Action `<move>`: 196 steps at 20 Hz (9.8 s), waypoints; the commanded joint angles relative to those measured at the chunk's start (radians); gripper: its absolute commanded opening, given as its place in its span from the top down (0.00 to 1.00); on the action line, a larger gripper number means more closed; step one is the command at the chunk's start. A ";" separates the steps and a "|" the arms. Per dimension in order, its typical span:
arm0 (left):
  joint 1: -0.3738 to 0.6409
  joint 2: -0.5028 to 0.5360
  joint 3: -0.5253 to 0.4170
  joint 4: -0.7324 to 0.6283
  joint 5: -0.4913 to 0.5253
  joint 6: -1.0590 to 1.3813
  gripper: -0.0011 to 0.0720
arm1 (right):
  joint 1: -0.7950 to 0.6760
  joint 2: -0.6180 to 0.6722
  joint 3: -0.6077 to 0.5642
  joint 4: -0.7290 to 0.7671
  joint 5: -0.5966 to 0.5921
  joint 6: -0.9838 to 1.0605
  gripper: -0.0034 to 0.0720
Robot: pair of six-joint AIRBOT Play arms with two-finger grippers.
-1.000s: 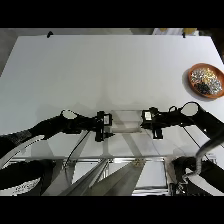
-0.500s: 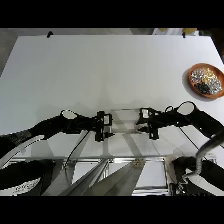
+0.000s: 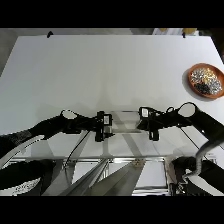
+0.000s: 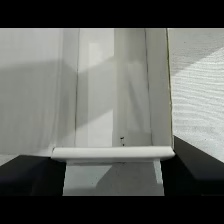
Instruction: Fold the box and place the chain.
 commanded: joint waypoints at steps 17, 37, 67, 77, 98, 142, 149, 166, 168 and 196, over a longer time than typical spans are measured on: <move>-0.001 0.000 0.000 0.000 0.000 0.000 0.61 | -0.266 0.068 0.170 -0.521 0.128 1.388 0.93; -0.001 0.000 0.000 0.000 0.001 0.000 0.61 | -0.148 -0.112 0.103 -0.153 0.154 1.219 0.92; -0.001 0.000 0.000 0.000 0.001 0.000 0.61 | 0.117 0.030 0.061 -0.181 -0.058 1.535 0.51; -0.001 0.000 0.000 0.000 0.000 0.000 0.61 | 0.354 -0.093 0.191 -0.509 -0.060 1.968 0.51; -0.001 0.000 0.000 0.000 0.001 0.000 0.61 | 0.511 -0.164 0.243 -0.798 0.013 2.279 0.58; -0.001 0.000 0.000 0.000 0.000 0.000 0.61 | 0.482 -0.200 0.253 -0.794 -0.027 2.278 0.86; -0.001 0.000 0.000 0.000 0.001 0.000 0.61 | 0.482 -0.199 0.253 -0.794 -0.006 2.227 0.65; -0.001 0.000 0.000 0.000 0.000 0.000 0.61 | -0.233 0.082 0.616 -0.801 0.220 1.533 0.51; -0.001 0.000 0.000 0.000 0.000 0.000 0.61 | -0.362 0.033 0.631 -0.773 0.178 1.533 0.51; -0.001 0.000 0.000 0.000 0.000 0.000 0.61 | -0.793 -0.608 0.882 -0.768 -0.074 1.477 0.67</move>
